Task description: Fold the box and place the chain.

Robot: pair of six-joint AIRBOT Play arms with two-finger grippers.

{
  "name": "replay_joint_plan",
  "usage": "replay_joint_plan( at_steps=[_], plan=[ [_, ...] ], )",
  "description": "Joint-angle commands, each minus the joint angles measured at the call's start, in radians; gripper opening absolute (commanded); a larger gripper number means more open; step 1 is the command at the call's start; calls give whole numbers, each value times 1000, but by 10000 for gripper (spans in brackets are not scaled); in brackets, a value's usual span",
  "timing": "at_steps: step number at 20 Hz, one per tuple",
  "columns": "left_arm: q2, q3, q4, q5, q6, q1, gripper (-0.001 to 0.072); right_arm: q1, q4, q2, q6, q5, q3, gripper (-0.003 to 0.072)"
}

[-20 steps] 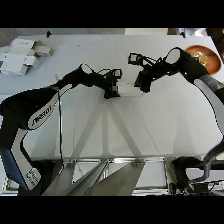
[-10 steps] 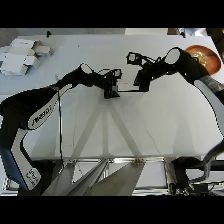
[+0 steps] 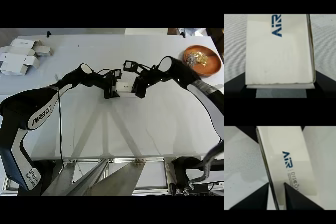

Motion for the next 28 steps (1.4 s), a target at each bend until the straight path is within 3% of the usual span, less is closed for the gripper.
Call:
replay_joint_plan(
  at_steps=[1, 7, 10, 11, 12, 13, 18, 22, 26, 28],
  plan=[
    [1, 0, -2, 1, -1, -1, 421, 9, 3, 9, 6, 0, -9, 318],
    [1, 0, -2, 1, -2, 0, 421, 9, 2, 136, 8, -69, -8, 317],
    [1, 0, -2, 1, -2, 0, 421, 9, 2, 183, 105, -99, -8, 297],
    [1, 0, -2, 1, -2, 0, 421, 9, 6, 184, 166, -94, -8, 204],
    [1, 0, -2, 1, -2, -1, 421, 8, 15, 180, 224, -87, -9, 43],
    [1, 0, -2, 1, -2, 0, 421, 3, 45, 179, 251, -85, -14, 16],
    [1, 0, -2, 1, -2, 0, 421, -89, 459, 177, 256, -93, -107, 14],
    [1, 0, -2, 1, -1, 0, 421, -109, 554, 161, 256, -133, -235, 13],
    [1, 0, -2, 1, -1, -1, 421, -92, 771, 42, 162, -161, -246, 13],
    [1, 0, -2, 1, -1, 0, 421, -56, 806, -3, 152, -189, -246, 13]
  ],
)
